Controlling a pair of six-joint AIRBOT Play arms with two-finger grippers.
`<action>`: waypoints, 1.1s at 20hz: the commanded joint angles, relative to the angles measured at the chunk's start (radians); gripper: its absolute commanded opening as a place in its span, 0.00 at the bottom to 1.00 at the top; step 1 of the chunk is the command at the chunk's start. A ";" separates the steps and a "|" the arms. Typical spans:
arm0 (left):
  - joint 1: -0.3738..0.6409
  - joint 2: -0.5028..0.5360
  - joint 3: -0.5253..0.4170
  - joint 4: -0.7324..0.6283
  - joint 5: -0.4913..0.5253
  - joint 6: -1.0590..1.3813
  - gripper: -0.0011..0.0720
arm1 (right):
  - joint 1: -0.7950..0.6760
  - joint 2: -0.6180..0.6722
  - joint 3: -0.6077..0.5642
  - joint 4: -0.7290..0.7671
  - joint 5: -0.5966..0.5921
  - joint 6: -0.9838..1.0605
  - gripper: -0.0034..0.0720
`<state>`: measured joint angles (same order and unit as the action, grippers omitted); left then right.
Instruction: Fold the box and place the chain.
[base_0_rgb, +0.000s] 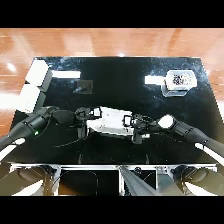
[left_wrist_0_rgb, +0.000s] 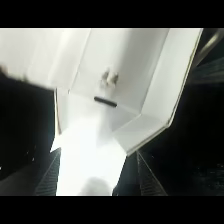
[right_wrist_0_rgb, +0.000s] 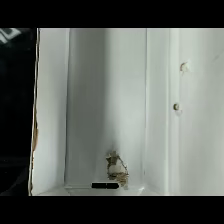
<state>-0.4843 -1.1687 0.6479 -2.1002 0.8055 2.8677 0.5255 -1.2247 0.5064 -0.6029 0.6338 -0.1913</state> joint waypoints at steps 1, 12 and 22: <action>-0.001 -0.046 0.049 -0.012 0.029 0.024 0.79 | 0.000 0.000 0.000 0.000 0.018 0.001 0.92; -0.028 -0.068 0.051 -0.064 0.028 0.024 0.50 | 0.000 0.000 0.000 0.000 0.017 0.001 0.92; -0.113 -0.070 0.051 -0.090 -0.051 0.023 0.32 | 0.000 0.000 0.000 0.000 0.017 0.001 0.92</action>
<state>-0.5793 -1.2381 0.6979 -2.1746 0.7830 2.8914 0.5255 -1.2247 0.5064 -0.6033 0.6502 -0.1905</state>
